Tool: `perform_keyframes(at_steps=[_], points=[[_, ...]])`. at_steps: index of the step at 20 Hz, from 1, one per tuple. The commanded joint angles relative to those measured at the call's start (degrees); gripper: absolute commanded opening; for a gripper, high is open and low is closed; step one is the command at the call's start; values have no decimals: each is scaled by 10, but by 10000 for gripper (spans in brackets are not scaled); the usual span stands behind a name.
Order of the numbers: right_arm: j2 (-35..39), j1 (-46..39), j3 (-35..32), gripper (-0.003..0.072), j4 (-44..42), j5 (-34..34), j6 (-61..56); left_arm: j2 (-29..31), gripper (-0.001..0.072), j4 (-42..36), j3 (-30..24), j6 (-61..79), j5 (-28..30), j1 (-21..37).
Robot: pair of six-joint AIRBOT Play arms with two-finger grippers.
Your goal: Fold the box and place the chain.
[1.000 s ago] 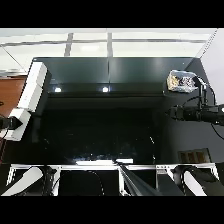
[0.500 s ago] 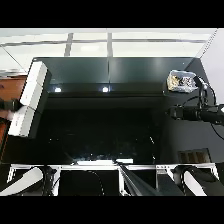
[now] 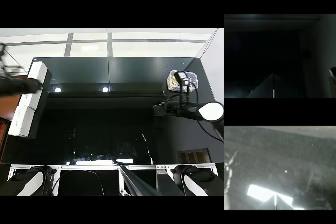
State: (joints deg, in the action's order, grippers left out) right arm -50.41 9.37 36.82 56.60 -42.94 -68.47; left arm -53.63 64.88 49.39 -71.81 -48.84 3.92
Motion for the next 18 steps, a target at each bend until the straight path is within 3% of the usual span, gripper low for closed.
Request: perform_keyframes(at_steps=[1, 3, 18], points=[[-48, 26, 0, 16, 57, 63, -1, 57, 20, 78, -151, -97, 172, -164], [-68, 12, 0, 17, 59, 66, -1, 73, 21, 84, -197, -96, 192, -181], [-69, 6, 0, 17, 59, 66, -1, 91, 22, 96, -198, -96, 172, -172]])
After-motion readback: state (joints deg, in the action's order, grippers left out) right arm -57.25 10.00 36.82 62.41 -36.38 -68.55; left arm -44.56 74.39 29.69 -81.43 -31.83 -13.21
